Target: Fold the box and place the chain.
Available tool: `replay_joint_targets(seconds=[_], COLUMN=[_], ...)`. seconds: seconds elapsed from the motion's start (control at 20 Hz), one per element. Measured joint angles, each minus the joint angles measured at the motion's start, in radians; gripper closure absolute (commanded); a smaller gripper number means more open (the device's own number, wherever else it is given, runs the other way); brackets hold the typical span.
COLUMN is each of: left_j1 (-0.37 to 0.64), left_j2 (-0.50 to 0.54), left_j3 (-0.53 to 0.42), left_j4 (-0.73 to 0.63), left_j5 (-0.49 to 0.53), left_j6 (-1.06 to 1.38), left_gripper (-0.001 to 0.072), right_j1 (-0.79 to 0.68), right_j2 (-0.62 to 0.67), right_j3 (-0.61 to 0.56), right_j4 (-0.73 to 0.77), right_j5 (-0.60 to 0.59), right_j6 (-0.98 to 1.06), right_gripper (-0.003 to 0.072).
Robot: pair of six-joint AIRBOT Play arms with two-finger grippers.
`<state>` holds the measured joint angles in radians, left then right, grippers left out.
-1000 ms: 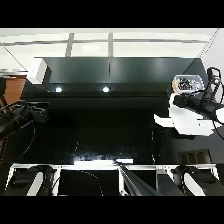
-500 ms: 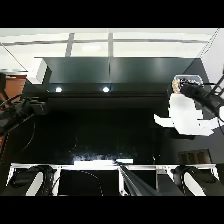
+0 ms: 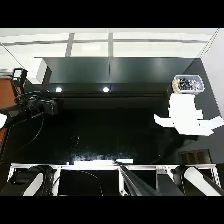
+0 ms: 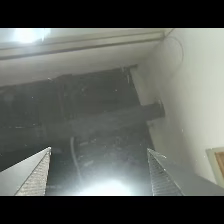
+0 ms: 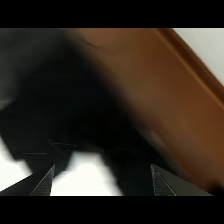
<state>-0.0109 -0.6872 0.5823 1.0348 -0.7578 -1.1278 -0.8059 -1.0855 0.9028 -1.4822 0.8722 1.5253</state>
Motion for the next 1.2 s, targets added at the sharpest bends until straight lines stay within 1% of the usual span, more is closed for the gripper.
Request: replay_joint_targets(seconds=[0.05,0.1,0.2,0.3,0.35,0.4,0.45,0.5,0.6,0.65,0.7,0.75,0.85,0.9,0.95,1.05,1.2], left_j1=[-0.002,-0.003,-0.005,-0.006,-0.006,-0.006,-0.006,-0.006,-0.006,-0.006,-0.006,-0.006,-0.006,-0.006,-0.006,-0.006,-0.006], left_j2=[-0.002,-0.003,-0.005,-0.006,-0.006,-0.006,-0.006,-0.006,-0.006,-0.006,-0.006,-0.006,-0.006,-0.006,-0.006,-0.006,-0.006], left_j3=[0.001,0.002,0.003,0.003,0.003,0.003,0.003,0.003,0.003,0.003,0.003,0.003,0.003,0.003,0.003,0.003,0.003], left_j4=[0.002,0.002,0.003,0.002,0.002,0.002,0.002,0.001,0.001,0.001,0.001,0.000,0.000,0.000,0.000,0.000,0.000], left_j5=[-0.011,-0.013,-0.016,-0.022,-0.024,-0.029,-0.029,-0.029,-0.031,-0.032,-0.036,-0.038,-0.039,-0.039,-0.040,-0.043,-0.044], left_j6=[0.000,0.001,0.001,0.002,0.002,0.002,0.003,0.003,0.003,0.003,0.003,0.003,0.002,0.002,0.002,0.002,0.002], left_gripper=[-0.0004,-0.0004,-0.0003,-0.0003,-0.0003,-0.0002,-0.0002,-0.0002,-0.0002,-0.0002,-0.0002,-0.0002,-0.0002,-0.0002,-0.0002,-0.0002,-0.0002], right_j1=[-0.060,-0.105,-0.161,-0.180,-0.180,-0.177,-0.171,-0.165,-0.150,-0.145,-0.142,-0.138,-0.135,-0.134,-0.132,-0.128,-0.112], right_j2=[-0.046,-0.091,-0.182,-0.255,-0.287,-0.320,-0.354,-0.383,-0.431,-0.445,-0.456,-0.464,-0.474,-0.476,-0.478,-0.481,-0.481], right_j3=[0.029,0.058,0.110,0.146,0.161,0.180,0.197,0.216,0.247,0.257,0.264,0.270,0.276,0.278,0.279,0.280,0.272], right_j4=[-0.002,0.027,0.140,0.264,0.303,0.338,0.357,0.372,0.396,0.404,0.403,0.401,0.386,0.379,0.376,0.390,0.467], right_j5=[0.057,0.106,0.210,0.291,0.319,0.348,0.371,0.399,0.436,0.447,0.451,0.462,0.481,0.489,0.497,0.530,0.590], right_j6=[-0.010,-0.053,-0.206,-0.369,-0.422,-0.465,-0.497,-0.520,-0.551,-0.561,-0.568,-0.574,-0.581,-0.584,-0.587,-0.599,-0.622], right_gripper=[0.0011,0.0012,0.0011,0.0012,0.0012,0.0054,0.0164,0.0194,0.0195,0.0249,0.0463,0.0551,0.0562,0.0598,0.0678,0.0677,0.0678])
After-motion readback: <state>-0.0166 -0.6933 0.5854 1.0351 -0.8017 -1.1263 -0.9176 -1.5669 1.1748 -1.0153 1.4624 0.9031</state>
